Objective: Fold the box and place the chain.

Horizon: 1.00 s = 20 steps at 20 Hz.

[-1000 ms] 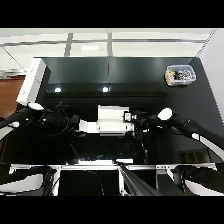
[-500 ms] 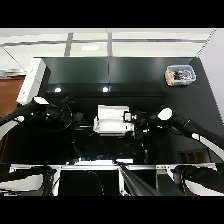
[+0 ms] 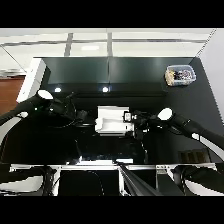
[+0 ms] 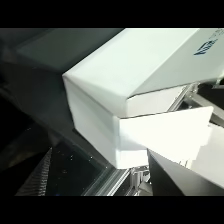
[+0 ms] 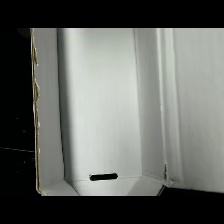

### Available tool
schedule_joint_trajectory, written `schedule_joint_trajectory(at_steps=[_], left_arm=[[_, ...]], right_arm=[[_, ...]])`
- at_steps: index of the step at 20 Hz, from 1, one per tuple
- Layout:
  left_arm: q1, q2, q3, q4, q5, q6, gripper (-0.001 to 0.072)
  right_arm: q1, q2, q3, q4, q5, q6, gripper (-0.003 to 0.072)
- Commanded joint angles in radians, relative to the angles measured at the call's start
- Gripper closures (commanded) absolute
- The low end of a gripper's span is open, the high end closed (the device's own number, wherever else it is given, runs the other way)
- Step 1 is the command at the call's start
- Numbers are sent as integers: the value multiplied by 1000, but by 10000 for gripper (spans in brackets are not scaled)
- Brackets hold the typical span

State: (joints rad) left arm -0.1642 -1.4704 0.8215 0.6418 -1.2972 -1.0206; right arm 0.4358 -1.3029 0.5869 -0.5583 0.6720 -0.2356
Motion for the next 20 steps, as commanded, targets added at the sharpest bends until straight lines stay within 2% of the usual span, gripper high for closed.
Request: schedule_joint_trajectory(at_steps=[1, 10, 14, 15, 16, 19, 20], left_arm=[[-72, -1, 66, 78, 37, -144, 18], [-246, -1, 112, 192, 178, -428, 33], [-300, -1, 125, 360, 199, -590, 33], [-311, -1, 129, 374, 196, -603, 64], [-318, -1, 132, 373, 196, -604, 150], [-336, -1, 154, 375, 193, -623, 221], [-342, -1, 163, 388, 194, -655, 221]], right_arm=[[1, -1, 1, 0, 0, 0, 431], [0, -1, 1, 0, 0, 0, 432], [0, -1, 1, 0, 0, 0, 432], [0, -1, 1, 0, 0, 0, 432], [1, -1, 1, 0, 0, 0, 432], [1, -1, 1, 0, 0, 0, 432], [1, -1, 1, 0, 0, 0, 432]])
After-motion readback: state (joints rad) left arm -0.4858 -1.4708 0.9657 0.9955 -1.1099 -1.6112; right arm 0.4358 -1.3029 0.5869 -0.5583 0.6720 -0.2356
